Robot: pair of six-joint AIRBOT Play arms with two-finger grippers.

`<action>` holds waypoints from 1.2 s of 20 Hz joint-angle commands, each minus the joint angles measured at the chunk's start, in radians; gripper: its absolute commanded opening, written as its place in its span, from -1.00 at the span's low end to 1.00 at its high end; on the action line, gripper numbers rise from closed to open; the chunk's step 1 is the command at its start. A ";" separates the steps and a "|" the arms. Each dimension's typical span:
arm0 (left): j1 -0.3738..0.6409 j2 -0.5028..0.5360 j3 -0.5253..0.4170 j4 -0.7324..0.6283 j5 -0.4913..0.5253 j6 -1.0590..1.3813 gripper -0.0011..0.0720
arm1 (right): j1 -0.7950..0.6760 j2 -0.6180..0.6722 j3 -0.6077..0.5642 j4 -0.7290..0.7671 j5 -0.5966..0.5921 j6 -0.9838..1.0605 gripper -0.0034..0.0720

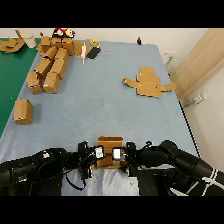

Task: Fold the box.

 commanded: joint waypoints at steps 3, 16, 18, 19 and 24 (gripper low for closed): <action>0.000 -0.008 0.001 -0.027 0.018 0.000 -0.93 | 0.000 0.001 0.001 0.001 0.000 0.000 0.31; 0.000 -0.008 0.000 -0.059 0.020 0.000 0.22 | 0.000 0.001 0.001 0.001 0.000 0.000 0.31; 0.000 -0.010 0.000 -0.058 0.015 0.001 0.22 | 0.000 0.001 0.001 0.001 0.000 0.000 0.31; 0.002 -0.010 0.000 -0.053 -0.002 0.001 0.14 | 0.000 0.001 0.001 0.001 0.000 0.000 0.31; 0.068 0.018 0.033 0.056 -0.217 -0.137 -0.94 | 0.000 0.001 0.001 0.001 -0.003 0.000 0.31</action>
